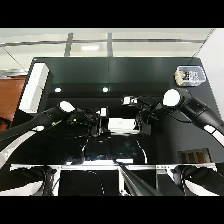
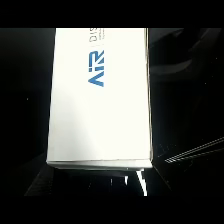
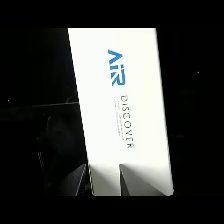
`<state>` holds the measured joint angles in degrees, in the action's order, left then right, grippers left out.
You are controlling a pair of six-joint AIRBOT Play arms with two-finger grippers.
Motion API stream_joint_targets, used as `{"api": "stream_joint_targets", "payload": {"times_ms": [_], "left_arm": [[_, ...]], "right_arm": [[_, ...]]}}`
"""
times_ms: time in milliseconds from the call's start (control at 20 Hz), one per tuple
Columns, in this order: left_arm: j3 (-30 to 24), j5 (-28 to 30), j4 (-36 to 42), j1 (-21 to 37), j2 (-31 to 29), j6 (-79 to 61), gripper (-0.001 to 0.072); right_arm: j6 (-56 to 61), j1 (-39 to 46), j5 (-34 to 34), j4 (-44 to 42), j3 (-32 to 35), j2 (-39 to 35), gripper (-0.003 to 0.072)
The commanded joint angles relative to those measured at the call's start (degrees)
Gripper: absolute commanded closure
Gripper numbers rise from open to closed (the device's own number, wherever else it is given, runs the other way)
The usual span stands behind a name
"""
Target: Fold the box and place the chain.
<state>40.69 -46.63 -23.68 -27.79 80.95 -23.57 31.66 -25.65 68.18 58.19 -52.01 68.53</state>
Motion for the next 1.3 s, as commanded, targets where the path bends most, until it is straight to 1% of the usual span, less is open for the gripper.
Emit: {"api": "stream_joint_targets", "payload": {"times_ms": [0, 50, 150, 200, 250, 300, 450, 500, 700, 850, 900, 1250], "left_arm": [[0.04, 0.00, 0.00, 0.04, 0.00, 0.00, 0.0313], [0.04, 0.00, 0.00, 0.04, 0.00, 0.00, 0.0312], [0.04, 0.00, 0.02, 0.04, 0.00, 0.00, 0.0313], [0.04, 0.00, 0.02, 0.04, 0.00, 0.00, 0.0313], [0.04, 0.00, 0.02, 0.07, 0.00, 0.00, 0.0313], [0.04, -0.02, 0.00, 0.07, 0.00, 0.00, 0.0312], [0.04, 0.00, 0.00, 0.07, 0.00, 0.00, 0.0312], [0.04, -0.02, 0.02, 0.07, 0.00, 0.00, 0.0312], [0.04, 0.00, 0.02, 0.07, 0.00, 0.00, 0.0312], [0.04, 0.00, 0.00, 0.07, 0.00, 0.00, 0.0312], [0.04, 0.02, 0.02, 0.07, 0.00, 0.00, 0.0312], [0.04, -0.04, 0.02, 0.07, 0.00, 0.00, 0.0312]], "right_arm": [[9.42, 0.90, 2.82, -1.01, -2.21, -1.88, 0.0421], [14.21, 1.81, 4.04, -1.07, -2.27, -2.78, 0.0423], [30.12, 4.33, 8.33, -1.33, -1.38, -3.26, 0.0665], [34.29, 5.60, 8.96, -3.67, 0.61, -3.30, 0.0668], [34.23, 6.60, 7.80, -8.35, 2.95, -3.30, 0.0669], [33.16, 7.43, 4.74, -15.28, 5.49, -3.30, 0.0669], [30.36, 8.02, -7.26, -36.04, 12.61, -3.08, 0.0669], [29.16, 8.02, -8.90, -38.75, 14.16, -2.86, 0.0668], [29.83, 8.02, -13.20, -36.04, 17.18, -2.67, 0.0668], [33.35, 8.02, -14.27, -29.73, 19.04, -2.29, 0.0668], [33.68, 8.02, -14.49, -28.79, 19.67, -2.16, 0.0668], [33.66, 8.02, -16.98, -28.57, 20.11, -2.16, 0.0668]]}}
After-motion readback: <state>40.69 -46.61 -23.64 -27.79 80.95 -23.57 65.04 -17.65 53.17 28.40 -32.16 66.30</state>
